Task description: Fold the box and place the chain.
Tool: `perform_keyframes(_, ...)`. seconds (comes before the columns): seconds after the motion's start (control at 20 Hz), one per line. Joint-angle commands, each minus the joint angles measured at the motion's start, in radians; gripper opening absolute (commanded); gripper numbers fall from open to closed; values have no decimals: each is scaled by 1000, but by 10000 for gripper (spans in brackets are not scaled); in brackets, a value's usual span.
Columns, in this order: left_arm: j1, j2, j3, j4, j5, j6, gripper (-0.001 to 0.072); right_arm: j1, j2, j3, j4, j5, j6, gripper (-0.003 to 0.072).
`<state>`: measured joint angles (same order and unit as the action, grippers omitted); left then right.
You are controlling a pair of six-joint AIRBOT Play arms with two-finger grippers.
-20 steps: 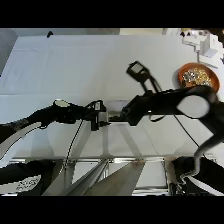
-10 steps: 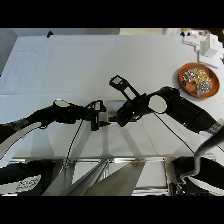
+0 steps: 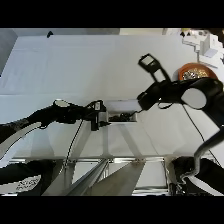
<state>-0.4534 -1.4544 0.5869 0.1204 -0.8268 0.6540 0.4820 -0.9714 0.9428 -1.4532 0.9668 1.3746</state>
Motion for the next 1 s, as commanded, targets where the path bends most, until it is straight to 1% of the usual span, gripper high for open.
perform_keyframes(0.0,0,0,0,0,0,0,132,-196,8,-9,-54,40,24,471)
perform_keyframes(0.1,1,0,0,0,0,0,132,-282,-27,-35,-54,19,39,455)
perform_keyframes(0.15,1,0,0,0,0,0,132,-311,-48,-52,-54,-3,58,432)
perform_keyframes(0.2,1,0,0,0,0,0,132,-331,-74,-70,-54,-32,66,388)
perform_keyframes(0.25,1,0,0,0,0,0,132,-341,-101,-84,-54,-56,66,384)
perform_keyframes(0.45,1,0,0,0,0,0,132,-343,-222,-104,-54,-126,66,392)
perform_keyframes(0.65,1,0,0,0,0,0,132,-342,-314,-104,-54,-144,69,398)
perform_keyframes(0.8,1,0,1,0,0,0,132,-342,-354,-104,-53,-156,70,394)
perform_keyframes(0.85,1,0,0,0,0,0,132,-342,-364,-104,-54,-163,80,373)
perform_keyframes(0.9,1,0,0,0,0,0,132,-342,-373,-104,-54,-168,97,327)
perform_keyframes(0.95,1,0,0,0,0,0,132,-342,-384,-104,-54,-172,97,325)
